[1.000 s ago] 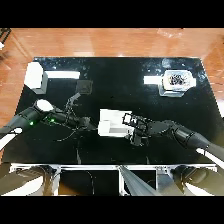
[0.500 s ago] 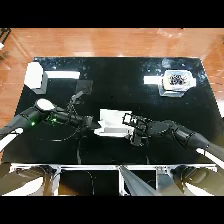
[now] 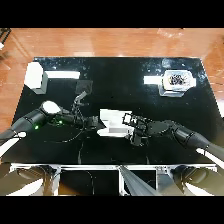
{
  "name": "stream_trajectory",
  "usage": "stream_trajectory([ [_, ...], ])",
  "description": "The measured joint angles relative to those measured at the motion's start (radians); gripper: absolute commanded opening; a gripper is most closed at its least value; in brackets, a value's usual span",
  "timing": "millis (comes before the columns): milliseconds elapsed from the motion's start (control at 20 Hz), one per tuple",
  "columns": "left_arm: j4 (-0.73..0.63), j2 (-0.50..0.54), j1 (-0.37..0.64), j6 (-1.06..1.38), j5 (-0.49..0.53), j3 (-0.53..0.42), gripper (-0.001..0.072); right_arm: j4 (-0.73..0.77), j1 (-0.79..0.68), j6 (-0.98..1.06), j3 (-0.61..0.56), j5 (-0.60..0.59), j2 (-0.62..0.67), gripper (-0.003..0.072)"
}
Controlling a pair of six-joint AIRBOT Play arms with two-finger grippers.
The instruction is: Fold the box and place the chain.
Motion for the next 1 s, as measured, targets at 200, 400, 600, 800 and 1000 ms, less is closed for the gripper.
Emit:
stream_trajectory([
  [200, 0.081, 0.017, -0.043, -0.104, 0.057, 0.0, 0.0612, 0.0, 0.0, 0.0, 0.0, 0.0, 0.0, 0.0218],
  [400, 0.12, 0.022, -0.084, -0.166, 0.118, 0.0, 0.0602, 0.0, 0.0, 0.0, 0.0, 0.0, 0.0, 0.0218],
  [600, 0.14, 0.023, -0.114, -0.214, 0.167, 0.0, 0.0602, 0.0, 0.0, 0.0, 0.0, 0.0, 0.0, 0.0218],
  [800, 0.215, 0.023, -0.157, -0.309, 0.197, 0.017, 0.0602, 0.0, 0.0, 0.0, 0.0, 0.0, 0.0, 0.0218],
  [1000, 0.366, 0.023, -0.209, -0.461, 0.206, 0.06, 0.0602, 0.0, 0.0, 0.0, 0.0, 0.0, 0.0, 0.0218],
])
